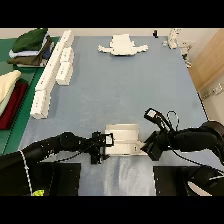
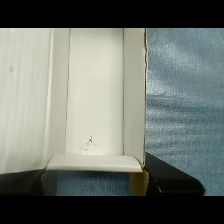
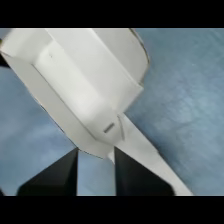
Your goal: Fold the box.
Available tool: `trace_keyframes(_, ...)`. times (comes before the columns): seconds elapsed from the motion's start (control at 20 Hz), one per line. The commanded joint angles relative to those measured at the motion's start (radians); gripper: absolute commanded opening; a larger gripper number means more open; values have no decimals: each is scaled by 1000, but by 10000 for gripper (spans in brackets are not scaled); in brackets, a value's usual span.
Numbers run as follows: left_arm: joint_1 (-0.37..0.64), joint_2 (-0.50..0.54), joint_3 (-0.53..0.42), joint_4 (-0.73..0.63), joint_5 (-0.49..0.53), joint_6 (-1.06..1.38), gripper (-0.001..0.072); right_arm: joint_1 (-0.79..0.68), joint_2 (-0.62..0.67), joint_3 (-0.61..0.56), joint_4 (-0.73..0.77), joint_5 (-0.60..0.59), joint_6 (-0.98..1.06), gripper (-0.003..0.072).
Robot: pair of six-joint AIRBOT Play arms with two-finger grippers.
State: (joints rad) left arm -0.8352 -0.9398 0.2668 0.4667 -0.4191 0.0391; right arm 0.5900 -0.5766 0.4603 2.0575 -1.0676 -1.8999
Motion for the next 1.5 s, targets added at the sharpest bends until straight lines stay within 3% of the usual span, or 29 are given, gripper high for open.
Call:
trace_keyframes(0.0, 0, 0, 0, 0, 0, 0, 450, 24, -44, -15, 313, 238, 182, 148)
trace_keyframes(0.15, 0, 0, 0, 0, 0, 0, 450, 26, -140, 2, 301, 438, 219, 149)
trace_keyframes(0.45, 0, 0, 0, 0, 0, 0, 450, -26, -384, 43, 259, 424, 204, 149)
trace_keyframes(0.8, 0, 0, 0, 0, 0, 0, 450, -19, -507, 42, 256, 396, 153, 149)
trace_keyframes(1.1, 0, 0, 0, 0, -1, 0, 450, -18, -474, 45, 245, 396, 142, 149)
trace_keyframes(1.25, 0, 0, 0, 0, -1, 0, 450, -19, -369, 69, 177, 349, 142, 149)
trace_keyframes(1.45, 0, 0, 0, 0, -1, 0, 450, -19, -162, 95, 31, 187, 142, 149)
